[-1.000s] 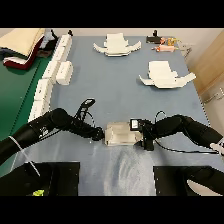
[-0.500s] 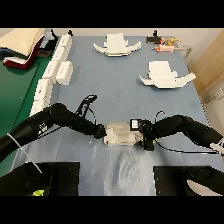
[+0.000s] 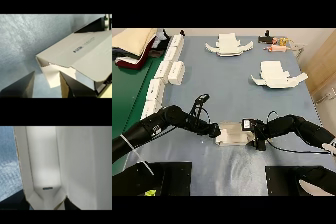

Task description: Fold the box.

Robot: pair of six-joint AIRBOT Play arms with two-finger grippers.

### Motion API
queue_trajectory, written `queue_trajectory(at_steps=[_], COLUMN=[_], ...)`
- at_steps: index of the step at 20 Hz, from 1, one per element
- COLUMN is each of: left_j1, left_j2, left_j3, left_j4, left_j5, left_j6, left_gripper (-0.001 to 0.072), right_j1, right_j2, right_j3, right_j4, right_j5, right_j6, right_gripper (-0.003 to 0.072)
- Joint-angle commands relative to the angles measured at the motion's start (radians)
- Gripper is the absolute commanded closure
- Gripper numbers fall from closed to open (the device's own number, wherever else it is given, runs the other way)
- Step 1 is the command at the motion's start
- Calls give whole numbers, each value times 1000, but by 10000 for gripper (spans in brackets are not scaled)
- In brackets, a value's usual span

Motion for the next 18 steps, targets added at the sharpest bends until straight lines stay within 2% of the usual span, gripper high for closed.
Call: queue_trajectory(at_steps=[1, 3, 5, 13, 18], left_j1=[-104, -142, -177, -303, -322], left_j2=[-1, -1, -6, -198, -212], left_j3=[1, 1, 3, 164, 186], left_j4=[226, 362, 408, 493, 497], left_j5=[99, 102, 100, -3, -53], left_j6=[-336, -544, -628, -728, -727], left_gripper=[238, 239, 239, 239, 239], right_j1=[0, 0, 0, 0, 0], right_j2=[-1, -1, -1, -1, -1], right_j3=[0, 0, 0, 0, 0], right_j4=[0, 0, 0, 0, 0], right_j5=[0, 0, 0, 0, 0], right_j6=[0, 0, 0, 0, 0], right_gripper=[223, 223, 223, 223, 223])
